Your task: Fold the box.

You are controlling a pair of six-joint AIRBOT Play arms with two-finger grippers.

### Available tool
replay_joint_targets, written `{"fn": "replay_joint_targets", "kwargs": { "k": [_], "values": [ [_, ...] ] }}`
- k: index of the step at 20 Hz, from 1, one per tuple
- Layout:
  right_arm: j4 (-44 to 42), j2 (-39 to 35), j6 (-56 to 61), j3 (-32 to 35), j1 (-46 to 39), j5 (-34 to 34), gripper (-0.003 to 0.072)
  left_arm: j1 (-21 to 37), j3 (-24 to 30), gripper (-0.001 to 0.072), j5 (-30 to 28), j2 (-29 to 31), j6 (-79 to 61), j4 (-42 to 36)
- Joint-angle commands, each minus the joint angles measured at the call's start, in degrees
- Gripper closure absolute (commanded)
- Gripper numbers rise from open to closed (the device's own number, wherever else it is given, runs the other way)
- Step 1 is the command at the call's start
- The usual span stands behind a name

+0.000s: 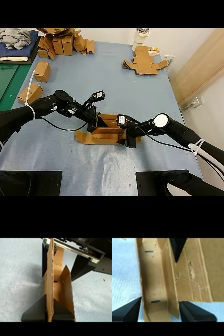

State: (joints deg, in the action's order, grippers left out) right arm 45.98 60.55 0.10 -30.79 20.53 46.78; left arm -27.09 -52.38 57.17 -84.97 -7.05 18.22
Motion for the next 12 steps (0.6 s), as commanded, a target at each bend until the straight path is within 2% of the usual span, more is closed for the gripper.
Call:
{"fn": "replay_joint_targets", "kwargs": {
  "k": [1, 12],
  "values": [
    [-0.85, 1.42, -0.68, 0.04, 0.04, -0.81, -0.0034, -0.04, -0.07, 0.0696, -0.04, 0.00, 0.00, 0.02],
    [-1.73, 2.23, 0.44, 0.04, 0.04, -0.24, -0.0034, -0.07, -0.07, 0.0696, -0.02, 0.00, 0.00, 0.02]
  ]
}}
